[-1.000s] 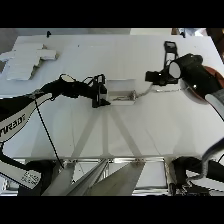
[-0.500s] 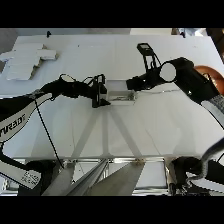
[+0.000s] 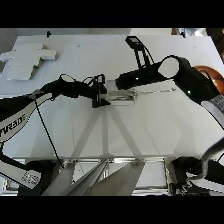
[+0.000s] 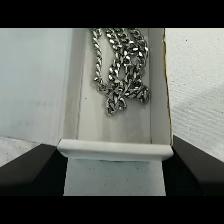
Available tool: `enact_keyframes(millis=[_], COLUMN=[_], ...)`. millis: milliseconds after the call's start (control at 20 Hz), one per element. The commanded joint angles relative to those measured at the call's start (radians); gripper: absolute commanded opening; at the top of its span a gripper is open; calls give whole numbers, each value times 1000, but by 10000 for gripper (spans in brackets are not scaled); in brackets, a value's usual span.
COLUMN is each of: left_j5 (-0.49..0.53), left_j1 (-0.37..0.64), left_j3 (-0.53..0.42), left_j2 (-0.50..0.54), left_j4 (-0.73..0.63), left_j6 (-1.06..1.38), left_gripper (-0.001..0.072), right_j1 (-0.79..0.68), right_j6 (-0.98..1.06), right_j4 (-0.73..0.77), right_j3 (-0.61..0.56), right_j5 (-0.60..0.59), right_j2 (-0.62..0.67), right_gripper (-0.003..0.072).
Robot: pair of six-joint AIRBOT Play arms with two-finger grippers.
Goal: Fold the box and place the chain.
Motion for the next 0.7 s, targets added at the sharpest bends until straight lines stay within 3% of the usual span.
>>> enact_keyframes(millis=[0,150,650], left_j5=[0,0,0], left_j1=[0,0,0], left_j3=[0,0,0], left_j2=[0,0,0], left_j4=[0,0,0], left_j6=[0,0,0], left_gripper=[501,501,501], right_j1=[21,26,59], right_j6=[-38,-37,106], right_j4=[35,31,-243], right_j3=[7,7,7], right_j5=[-19,-2,-3], right_j2=[-11,-58,-204], right_gripper=[9,9,12])
